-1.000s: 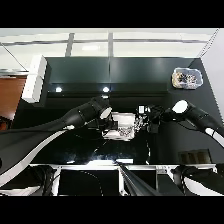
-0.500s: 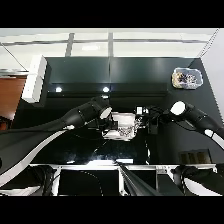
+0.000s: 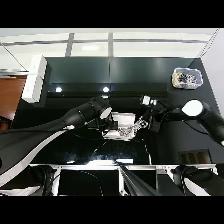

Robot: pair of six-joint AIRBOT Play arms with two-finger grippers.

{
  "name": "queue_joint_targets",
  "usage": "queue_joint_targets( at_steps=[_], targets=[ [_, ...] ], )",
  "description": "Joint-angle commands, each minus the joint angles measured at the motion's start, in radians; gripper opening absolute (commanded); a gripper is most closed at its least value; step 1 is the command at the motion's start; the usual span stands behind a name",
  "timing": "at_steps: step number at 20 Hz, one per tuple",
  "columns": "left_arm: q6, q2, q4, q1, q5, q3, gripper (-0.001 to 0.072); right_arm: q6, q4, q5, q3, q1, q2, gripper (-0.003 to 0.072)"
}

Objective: Fold the box and place the chain.

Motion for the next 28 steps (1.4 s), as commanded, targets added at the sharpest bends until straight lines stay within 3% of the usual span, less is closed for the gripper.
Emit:
queue_joint_targets(
  at_steps=[1, 4, 7, 12, 15, 20, 28],
  targets=[
    [0.000, 0.000, 0.000, 0.000, 0.000, 0.001, 0.0030, 0.225, 0.013, 0.133, 0.090, 0.001, 0.108, 0.0008],
    [0.000, 0.000, 0.000, 0.000, 0.000, 0.001, 0.0030, 0.309, 0.054, 0.220, 0.230, 0.002, 0.143, 0.0007],
    [0.000, 0.000, 0.000, 0.000, 0.002, 0.001, 0.0031, 0.370, 0.108, 0.229, 0.368, 0.003, 0.145, 0.0007],
    [0.000, 0.000, 0.000, 0.000, 0.000, 0.001, 0.0031, 0.417, 0.299, 0.268, 0.469, 0.003, 0.145, 0.0007],
    [0.000, 0.000, 0.000, 0.000, 0.000, 0.001, 0.0031, 0.427, 0.369, 0.322, 0.492, 0.003, 0.145, 0.0007],
    [0.000, 0.000, 0.000, 0.000, 0.000, 0.001, 0.0030, 0.482, 0.265, 0.369, 0.496, 0.002, 0.145, 0.0007],
    [0.000, 0.000, 0.000, 0.000, 0.000, 0.001, 0.0031, 0.534, 0.245, 0.422, 0.496, 0.003, 0.163, 0.0007]
  ],
)
